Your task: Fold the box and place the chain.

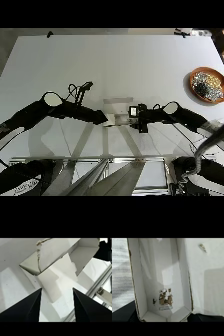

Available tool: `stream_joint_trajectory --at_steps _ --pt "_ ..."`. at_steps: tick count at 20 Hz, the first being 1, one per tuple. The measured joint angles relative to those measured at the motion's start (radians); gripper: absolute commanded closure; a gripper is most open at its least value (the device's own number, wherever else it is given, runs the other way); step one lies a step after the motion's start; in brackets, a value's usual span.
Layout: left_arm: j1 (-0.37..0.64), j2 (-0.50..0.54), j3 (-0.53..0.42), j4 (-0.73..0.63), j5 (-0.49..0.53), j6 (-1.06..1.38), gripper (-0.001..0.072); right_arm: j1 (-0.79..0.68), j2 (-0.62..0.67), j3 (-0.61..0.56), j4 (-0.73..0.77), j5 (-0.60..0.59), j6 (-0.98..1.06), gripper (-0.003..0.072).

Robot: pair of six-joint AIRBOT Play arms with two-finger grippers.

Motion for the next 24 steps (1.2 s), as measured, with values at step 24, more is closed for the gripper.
stream_joint_trajectory --at_steps 24 --pt "-0.2 -0.037 0.114 0.367 0.137 -0.578 0.03 0.0 0.0 0.0 0.001 0.0 0.001 0.0275"
